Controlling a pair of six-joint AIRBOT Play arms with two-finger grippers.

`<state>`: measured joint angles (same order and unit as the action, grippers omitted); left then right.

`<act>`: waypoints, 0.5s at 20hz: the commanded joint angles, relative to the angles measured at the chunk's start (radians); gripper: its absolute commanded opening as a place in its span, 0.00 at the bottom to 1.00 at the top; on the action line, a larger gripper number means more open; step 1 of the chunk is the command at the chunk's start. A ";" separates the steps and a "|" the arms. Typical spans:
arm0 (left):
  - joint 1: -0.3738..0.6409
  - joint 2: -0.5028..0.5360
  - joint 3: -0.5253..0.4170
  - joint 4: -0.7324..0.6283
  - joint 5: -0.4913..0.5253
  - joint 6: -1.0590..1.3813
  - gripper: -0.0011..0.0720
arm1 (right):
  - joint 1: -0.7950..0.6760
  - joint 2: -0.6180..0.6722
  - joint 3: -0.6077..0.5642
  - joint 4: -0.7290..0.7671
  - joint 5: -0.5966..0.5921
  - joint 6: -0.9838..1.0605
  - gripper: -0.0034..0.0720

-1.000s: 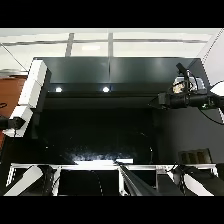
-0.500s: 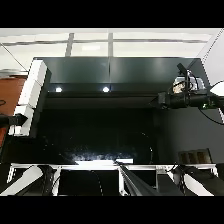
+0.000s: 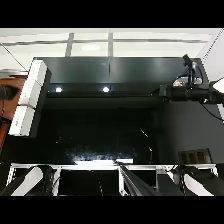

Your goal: Fold the box and place the chain.

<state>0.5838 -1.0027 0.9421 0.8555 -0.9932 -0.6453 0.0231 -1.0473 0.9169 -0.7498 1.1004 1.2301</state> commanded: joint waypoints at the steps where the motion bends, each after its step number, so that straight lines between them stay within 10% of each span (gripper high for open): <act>1: -0.230 0.014 0.110 -0.059 -0.017 -0.140 0.06 | 0.058 0.003 0.115 -0.261 -0.018 0.044 0.08; 5: -0.567 0.058 0.106 0.114 0.008 -0.410 0.05 | 0.140 0.107 0.105 -0.575 0.058 0.187 0.08; 10: -0.841 0.190 -0.241 0.313 0.320 -0.639 0.06 | 0.158 0.360 -0.301 -0.703 -0.293 0.357 0.08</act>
<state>-0.1150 -0.8703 0.8665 1.0698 -0.8612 -1.1240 0.1661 -0.7982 0.7990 -1.3342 0.9939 1.4914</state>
